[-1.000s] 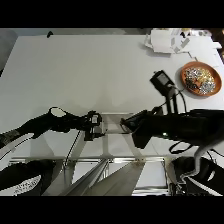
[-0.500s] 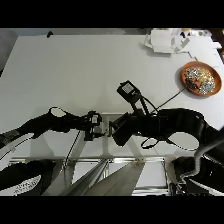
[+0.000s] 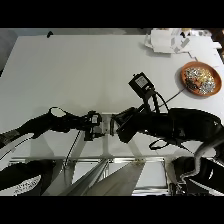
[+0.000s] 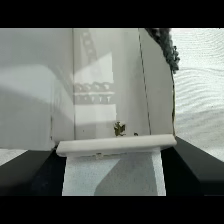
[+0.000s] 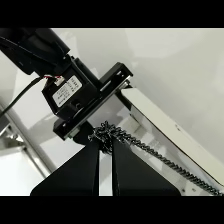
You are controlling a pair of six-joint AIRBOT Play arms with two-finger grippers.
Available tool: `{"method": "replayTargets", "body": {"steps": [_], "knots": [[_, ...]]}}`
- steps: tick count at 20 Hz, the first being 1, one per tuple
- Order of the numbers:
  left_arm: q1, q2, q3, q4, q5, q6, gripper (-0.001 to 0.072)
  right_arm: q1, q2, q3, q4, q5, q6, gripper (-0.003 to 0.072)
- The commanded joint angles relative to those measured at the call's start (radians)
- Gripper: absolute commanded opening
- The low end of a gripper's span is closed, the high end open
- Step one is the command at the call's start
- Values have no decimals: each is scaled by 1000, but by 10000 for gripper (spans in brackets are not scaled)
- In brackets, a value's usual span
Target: Fold the box and place the chain.
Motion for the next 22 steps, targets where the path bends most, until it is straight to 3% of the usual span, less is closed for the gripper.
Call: {"method": "replayTargets", "body": {"steps": [1, 16, 22], "knots": [[0, 0, 0, 0, 0, 0, 136, 1, 9, 2, -28, -10, 28, 21], [0, 0, 0, 0, 0, 0, 136, 1, 11, -6, -132, 94, 76, 21], [0, 0, 0, 0, 0, 0, 136, 2, -167, -14, -127, 192, 76, 21]]}}
